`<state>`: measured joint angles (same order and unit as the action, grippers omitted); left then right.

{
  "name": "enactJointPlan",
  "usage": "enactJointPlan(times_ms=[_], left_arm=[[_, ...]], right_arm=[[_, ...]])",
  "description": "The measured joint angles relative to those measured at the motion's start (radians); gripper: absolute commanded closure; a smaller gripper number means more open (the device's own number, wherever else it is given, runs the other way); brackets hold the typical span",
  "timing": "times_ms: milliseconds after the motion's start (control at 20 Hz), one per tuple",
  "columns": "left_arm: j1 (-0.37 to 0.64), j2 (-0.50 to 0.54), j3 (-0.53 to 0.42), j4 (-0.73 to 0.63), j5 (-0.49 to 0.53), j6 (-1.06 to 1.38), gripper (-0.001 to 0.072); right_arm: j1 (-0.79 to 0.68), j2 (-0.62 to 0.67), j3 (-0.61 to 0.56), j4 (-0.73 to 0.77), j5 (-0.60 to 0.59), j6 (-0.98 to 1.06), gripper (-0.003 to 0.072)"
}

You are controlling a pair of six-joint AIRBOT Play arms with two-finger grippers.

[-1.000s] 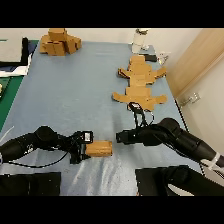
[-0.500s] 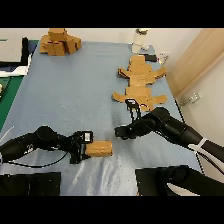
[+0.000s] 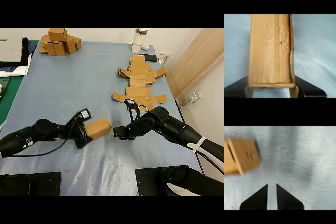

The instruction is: Fold the box.

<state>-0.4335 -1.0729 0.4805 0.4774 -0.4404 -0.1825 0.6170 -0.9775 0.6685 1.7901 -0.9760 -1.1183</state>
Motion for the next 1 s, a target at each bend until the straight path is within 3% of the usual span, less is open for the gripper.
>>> enactJointPlan(times_ms=[200, 400, 700, 1000], left_arm=[[0.172, -0.013, 0.056, 0.054, 0.078, -0.11, 0.019], [0.407, -0.122, 0.179, 0.093, 0.104, -0.164, 0.0189], [0.683, -0.431, 0.544, 0.17, 0.081, -0.276, 0.0189], [0.794, -0.703, 0.884, 0.231, 0.067, -0.363, 0.0188]], right_arm=[[0.0, 0.0, 0.0, 0.001, 0.001, 0.0, 0.0518], [0.0, 0.0, 0.0, 0.001, 0.003, 0.0, 0.0518], [0.0, 0.0, 0.0, 0.001, 0.006, 0.0, 0.0518], [0.0, 0.0, 0.0, 0.005, 0.006, 0.0, 0.0518]])
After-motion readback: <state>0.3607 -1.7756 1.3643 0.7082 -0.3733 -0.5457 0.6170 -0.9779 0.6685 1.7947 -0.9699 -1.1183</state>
